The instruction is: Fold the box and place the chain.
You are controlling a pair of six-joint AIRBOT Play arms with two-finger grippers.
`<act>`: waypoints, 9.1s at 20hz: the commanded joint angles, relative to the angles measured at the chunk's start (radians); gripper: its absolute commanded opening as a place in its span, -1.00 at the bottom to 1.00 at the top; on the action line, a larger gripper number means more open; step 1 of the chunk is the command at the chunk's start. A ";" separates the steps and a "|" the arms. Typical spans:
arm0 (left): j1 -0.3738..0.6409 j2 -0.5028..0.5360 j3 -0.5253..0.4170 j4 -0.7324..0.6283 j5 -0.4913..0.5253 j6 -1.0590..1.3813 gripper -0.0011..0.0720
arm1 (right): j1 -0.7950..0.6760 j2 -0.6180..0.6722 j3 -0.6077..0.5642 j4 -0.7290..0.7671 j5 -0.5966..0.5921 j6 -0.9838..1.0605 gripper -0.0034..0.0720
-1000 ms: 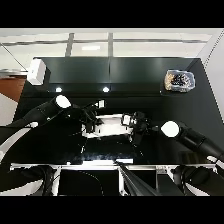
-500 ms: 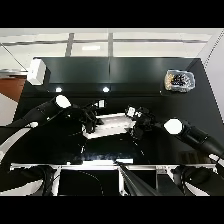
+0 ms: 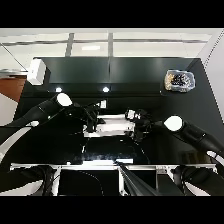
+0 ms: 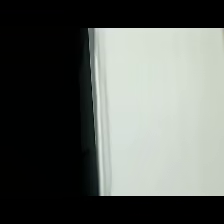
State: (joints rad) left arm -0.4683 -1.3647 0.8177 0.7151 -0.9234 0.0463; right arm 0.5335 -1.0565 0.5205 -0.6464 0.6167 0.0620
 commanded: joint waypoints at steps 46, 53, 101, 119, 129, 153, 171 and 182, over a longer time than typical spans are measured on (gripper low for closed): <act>-0.012 -0.039 0.010 0.013 0.005 -0.001 -0.88 | -0.061 -0.185 0.000 0.070 0.093 -0.229 0.96; -0.012 -0.039 0.010 0.013 0.004 -0.001 -0.88 | -0.053 -0.185 0.000 0.060 0.086 -0.222 0.96; 0.179 0.318 -0.084 0.260 -0.050 -0.472 0.98 | -0.053 -0.185 0.000 0.059 0.087 -0.223 0.20; 0.118 0.317 -0.321 -0.180 0.045 -0.281 0.97 | -0.053 -0.185 0.000 0.059 0.086 -0.223 0.19; 0.119 0.317 -0.321 0.074 0.078 -0.366 0.93 | -0.053 -0.185 0.001 0.059 0.086 -0.223 0.20; -0.072 0.287 -0.320 0.069 0.300 -0.116 0.90 | -0.053 -0.185 0.001 0.059 0.086 -0.223 0.20; -0.090 0.286 -0.320 -0.029 0.304 -0.211 -0.37 | -0.053 -0.185 0.000 0.059 0.086 -0.223 0.20; -0.142 0.232 -0.320 -0.095 0.352 -0.208 -0.52 | -0.053 -0.185 0.001 0.059 0.086 -0.223 0.19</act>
State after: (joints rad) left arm -0.6064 -1.1278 0.4969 0.6281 -0.5793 -0.1627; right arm 0.4789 -1.2411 0.5217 -0.5884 0.7029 -0.1616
